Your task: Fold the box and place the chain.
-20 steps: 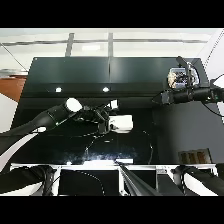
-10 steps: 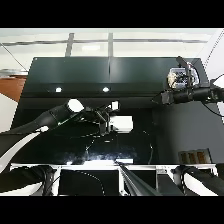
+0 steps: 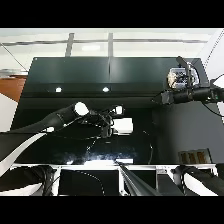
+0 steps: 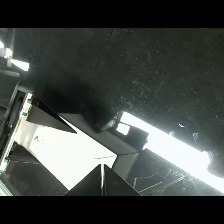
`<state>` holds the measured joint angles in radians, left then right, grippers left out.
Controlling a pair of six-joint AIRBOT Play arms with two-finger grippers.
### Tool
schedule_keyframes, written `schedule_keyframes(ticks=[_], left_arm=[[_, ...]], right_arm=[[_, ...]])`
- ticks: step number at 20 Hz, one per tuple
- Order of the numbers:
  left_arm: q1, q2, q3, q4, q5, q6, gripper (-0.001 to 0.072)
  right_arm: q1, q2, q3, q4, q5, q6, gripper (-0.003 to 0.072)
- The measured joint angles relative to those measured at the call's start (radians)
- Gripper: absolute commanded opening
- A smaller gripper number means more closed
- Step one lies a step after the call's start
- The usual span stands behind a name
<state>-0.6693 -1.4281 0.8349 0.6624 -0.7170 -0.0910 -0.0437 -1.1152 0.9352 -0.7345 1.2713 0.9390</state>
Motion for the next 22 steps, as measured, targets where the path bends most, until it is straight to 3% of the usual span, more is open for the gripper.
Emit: schedule_keyframes(ticks=[3,6,12,15,17,22], left_arm=[[0.028,0.039,0.033,0.089,0.000,-0.123,0.0221],[0.138,0.078,0.059,0.134,0.003,-0.244,0.0221],[0.563,0.090,0.126,0.161,0.075,-0.408,0.0236],[0.780,0.010,0.266,0.166,0.071,-0.484,0.0309],[0.883,-0.079,0.384,0.172,0.047,-0.554,0.0317],[0.995,-0.291,0.621,0.296,0.041,-0.685,0.0317]], right_arm=[[0.000,0.000,0.000,0.000,0.000,0.000,0.0023],[0.000,0.000,0.000,0.000,-0.001,0.000,0.0023],[0.000,0.000,0.000,0.001,-0.003,0.000,0.0023],[0.000,0.000,0.000,0.003,-0.003,0.000,0.0023],[0.000,0.000,0.000,0.004,-0.002,0.000,0.0023],[0.000,0.000,0.000,0.005,0.008,0.023,0.0023]])
